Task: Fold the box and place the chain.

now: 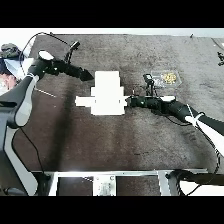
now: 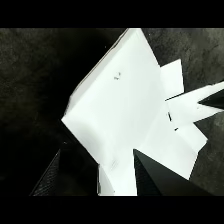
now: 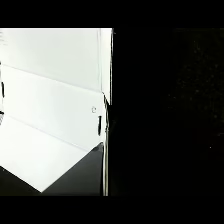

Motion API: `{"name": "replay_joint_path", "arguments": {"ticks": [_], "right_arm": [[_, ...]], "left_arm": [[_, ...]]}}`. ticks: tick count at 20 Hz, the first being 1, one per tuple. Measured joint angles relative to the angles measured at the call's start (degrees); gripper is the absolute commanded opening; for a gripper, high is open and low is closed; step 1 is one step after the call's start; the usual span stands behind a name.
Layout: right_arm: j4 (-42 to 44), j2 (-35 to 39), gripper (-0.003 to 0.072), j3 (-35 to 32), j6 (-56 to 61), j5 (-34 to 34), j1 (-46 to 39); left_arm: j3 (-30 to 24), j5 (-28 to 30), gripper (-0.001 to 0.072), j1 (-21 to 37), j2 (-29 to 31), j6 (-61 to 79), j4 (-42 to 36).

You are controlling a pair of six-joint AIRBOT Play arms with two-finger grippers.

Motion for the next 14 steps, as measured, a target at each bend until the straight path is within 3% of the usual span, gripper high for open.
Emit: {"name": "replay_joint_path", "arguments": {"ticks": [5, 14], "right_arm": [[-0.1, 0.0, 0.001, 0.0, 0.0, 0.0, 0.0], [-0.1, 0.0, 0.0011, 0.0, 0.0, 0.0, 0.0]], "left_arm": [[5.2, -6.8, 0.0509, -0.2, -6.9, -2.1, -2.3], [6.4, -12.5, 0.0504, -1.2, -11.4, -1.2, -6.3]]}}
